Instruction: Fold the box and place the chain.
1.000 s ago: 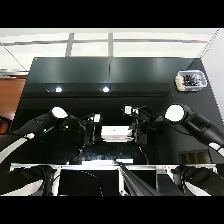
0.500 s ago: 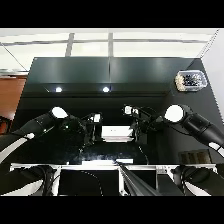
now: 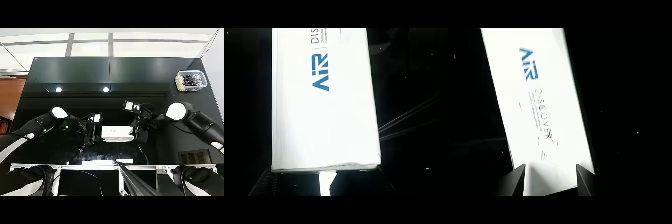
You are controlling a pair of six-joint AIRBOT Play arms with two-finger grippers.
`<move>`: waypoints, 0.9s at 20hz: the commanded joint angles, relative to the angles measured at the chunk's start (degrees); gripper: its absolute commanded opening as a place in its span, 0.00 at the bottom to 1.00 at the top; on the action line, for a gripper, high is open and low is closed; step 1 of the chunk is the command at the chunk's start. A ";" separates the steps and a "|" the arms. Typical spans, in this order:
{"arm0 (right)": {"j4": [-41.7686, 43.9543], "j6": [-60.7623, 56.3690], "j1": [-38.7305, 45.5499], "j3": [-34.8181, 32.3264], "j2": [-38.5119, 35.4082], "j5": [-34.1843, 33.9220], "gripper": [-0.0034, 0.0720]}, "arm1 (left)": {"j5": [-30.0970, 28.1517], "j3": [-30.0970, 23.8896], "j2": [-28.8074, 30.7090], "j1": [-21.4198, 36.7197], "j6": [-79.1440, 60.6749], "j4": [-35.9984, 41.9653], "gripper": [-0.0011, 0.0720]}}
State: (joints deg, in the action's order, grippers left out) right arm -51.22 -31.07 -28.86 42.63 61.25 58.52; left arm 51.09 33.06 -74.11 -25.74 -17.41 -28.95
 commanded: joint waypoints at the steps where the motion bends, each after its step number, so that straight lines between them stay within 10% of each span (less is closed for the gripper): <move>1: 0.00 -12.15 2.47 2.12 -2.73 4.04 0.55 | 0.00 0.04 -0.04 0.00 -0.02 0.00 0.54; 4: 6.71 -26.58 7.13 -0.39 -2.84 4.02 0.06 | 0.00 0.04 -0.04 0.00 0.00 0.00 0.55; 9: 33.81 -26.32 6.99 -9.20 3.30 3.78 0.05 | 0.00 0.04 -0.04 0.00 -0.02 -0.04 0.55; 18: 31.67 -26.18 5.97 -9.20 10.82 -2.14 0.06 | 0.00 0.04 -0.04 0.00 0.00 -0.02 0.55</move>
